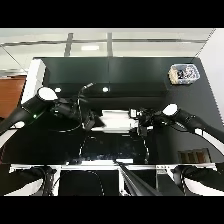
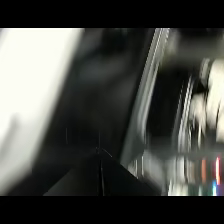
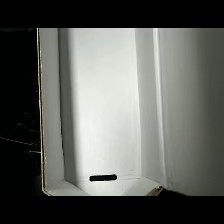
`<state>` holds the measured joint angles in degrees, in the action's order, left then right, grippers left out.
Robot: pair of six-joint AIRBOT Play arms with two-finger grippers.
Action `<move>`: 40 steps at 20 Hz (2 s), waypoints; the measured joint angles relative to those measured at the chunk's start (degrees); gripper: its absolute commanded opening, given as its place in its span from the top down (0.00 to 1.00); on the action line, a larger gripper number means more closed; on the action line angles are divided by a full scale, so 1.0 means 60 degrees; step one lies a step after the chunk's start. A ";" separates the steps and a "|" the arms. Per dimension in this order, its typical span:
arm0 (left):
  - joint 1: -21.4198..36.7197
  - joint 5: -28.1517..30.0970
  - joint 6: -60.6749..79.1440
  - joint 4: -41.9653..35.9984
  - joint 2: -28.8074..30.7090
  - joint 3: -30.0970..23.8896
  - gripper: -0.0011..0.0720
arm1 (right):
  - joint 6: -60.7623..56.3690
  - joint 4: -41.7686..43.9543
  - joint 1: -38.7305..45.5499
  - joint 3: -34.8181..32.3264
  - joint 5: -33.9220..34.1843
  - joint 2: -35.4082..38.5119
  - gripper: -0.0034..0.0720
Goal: Fold the box and place the chain.
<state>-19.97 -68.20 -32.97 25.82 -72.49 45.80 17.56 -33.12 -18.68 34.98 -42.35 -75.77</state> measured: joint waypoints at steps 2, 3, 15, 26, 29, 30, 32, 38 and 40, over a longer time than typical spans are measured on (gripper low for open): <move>-0.0135 0.1632 0.0127 -0.0750 -0.0066 -0.0073 0.95 | 0.0000 0.0000 0.0000 0.0000 -0.0004 0.0000 0.33; -0.0200 0.2200 0.0066 -0.0714 -0.0178 0.0044 0.95 | 0.0000 0.0004 0.0000 0.0000 0.0000 0.0000 0.33; -0.0758 0.2259 -0.2233 0.3322 -0.2707 0.2007 0.95 | 0.0004 0.0000 0.0000 0.0000 -0.0004 0.0000 0.33; 0.0998 0.0619 -0.1650 0.2940 0.0215 0.0641 0.95 | 0.0000 0.0000 0.0000 0.0000 -0.0004 0.0000 0.33; 0.1311 0.0696 0.0925 0.1687 0.1188 -0.0889 0.31 | 0.0000 0.0000 0.0000 0.0000 -0.0004 0.0000 0.33; 0.1242 0.0736 0.1734 0.1628 0.1348 -0.1217 0.03 | 0.0000 0.0000 0.0000 0.0000 -0.0004 0.0000 0.33; 0.0929 0.1104 0.3224 0.1996 0.1555 -0.1650 0.01 | 0.0000 0.0000 0.0000 0.0000 -0.0004 0.0000 0.33; -0.0131 0.3606 0.5708 0.3413 0.1555 -0.1825 0.01 | 0.0000 -0.0004 0.0000 0.0000 -0.0004 0.0000 0.33; -0.0259 0.3880 0.5982 0.3559 0.1202 -0.1581 0.01 | 0.0000 -0.0004 0.0000 0.0000 -0.0004 0.0000 0.33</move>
<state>-21.52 -44.93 2.92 47.18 -65.28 36.32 17.56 -33.15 -18.68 34.98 -42.37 -75.77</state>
